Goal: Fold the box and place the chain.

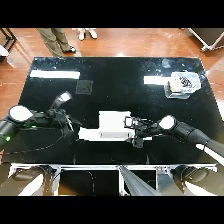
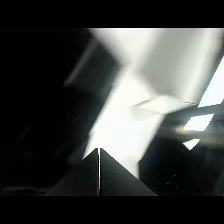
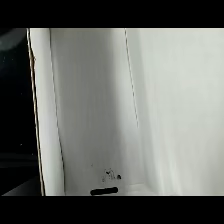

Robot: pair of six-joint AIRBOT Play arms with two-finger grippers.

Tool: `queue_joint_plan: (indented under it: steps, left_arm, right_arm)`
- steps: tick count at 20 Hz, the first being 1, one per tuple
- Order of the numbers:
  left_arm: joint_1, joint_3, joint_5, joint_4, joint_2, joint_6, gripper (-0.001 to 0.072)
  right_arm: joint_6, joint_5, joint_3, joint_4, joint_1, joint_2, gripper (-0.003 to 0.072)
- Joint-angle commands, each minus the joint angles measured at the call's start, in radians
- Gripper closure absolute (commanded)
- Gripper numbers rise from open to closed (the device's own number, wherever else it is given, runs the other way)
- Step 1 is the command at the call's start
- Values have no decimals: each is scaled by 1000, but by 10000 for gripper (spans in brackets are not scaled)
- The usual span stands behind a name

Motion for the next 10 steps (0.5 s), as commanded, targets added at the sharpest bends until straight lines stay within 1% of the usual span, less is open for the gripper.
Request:
queue_joint_plan:
  steps: [1,3,5,7,10]
  left_arm:
    - [180,-30,-40,28,-16,-341,688]
    - [210,-56,-25,18,-60,-439,689]
    - [201,-78,-25,10,-122,-564,689]
    - [168,-82,-38,3,-193,-573,689]
    - [101,-82,-23,-38,-277,-615,689]
  right_arm:
    - [0,0,-1,-3,0,-1,356]
    - [0,0,-1,-3,0,-1,356]
    - [0,-2,-1,-3,0,-1,356]
    - [0,-2,-1,-3,0,-1,356]
    - [0,-2,-1,-3,0,-1,356]
